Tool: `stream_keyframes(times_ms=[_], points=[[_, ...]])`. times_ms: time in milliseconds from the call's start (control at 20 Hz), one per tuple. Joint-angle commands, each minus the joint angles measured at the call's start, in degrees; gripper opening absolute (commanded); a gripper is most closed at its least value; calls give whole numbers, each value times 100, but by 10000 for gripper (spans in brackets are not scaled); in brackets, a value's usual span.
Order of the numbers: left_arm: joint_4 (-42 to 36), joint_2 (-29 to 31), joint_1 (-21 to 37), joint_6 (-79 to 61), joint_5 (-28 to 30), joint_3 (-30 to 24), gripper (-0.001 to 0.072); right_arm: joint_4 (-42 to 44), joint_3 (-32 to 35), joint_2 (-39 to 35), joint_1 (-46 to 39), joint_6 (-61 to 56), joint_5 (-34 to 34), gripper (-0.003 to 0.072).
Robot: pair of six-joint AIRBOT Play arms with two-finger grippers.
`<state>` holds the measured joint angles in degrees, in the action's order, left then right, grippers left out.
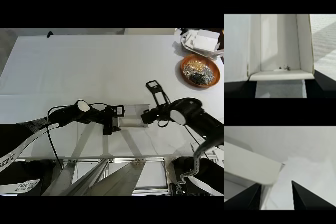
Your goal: Fold the box and place the chain.
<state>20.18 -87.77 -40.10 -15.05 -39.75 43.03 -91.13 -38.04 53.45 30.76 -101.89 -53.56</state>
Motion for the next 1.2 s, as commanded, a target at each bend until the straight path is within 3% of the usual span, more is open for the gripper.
stream_keyframes(times_ms=[0,200,350,500,700,850,1150], points=[[0,4,0,2,9,-2,314,-59,-262,-940,-540,382,-9,415],[0,4,0,2,9,-2,314,-345,-1032,-949,-2203,1449,-190,404],[0,4,0,2,9,-2,314,-160,-1738,-79,-3783,2037,-50,400],[0,4,0,2,7,-2,314,162,-2575,1198,-4715,2173,262,398],[0,4,0,0,9,-2,314,249,-4201,3191,-5318,2400,-289,391],[2,7,0,0,9,-2,314,323,-5115,4280,-5396,2400,-737,392],[0,4,0,2,9,-2,314,352,-5268,5036,-5399,2371,-31,381]])
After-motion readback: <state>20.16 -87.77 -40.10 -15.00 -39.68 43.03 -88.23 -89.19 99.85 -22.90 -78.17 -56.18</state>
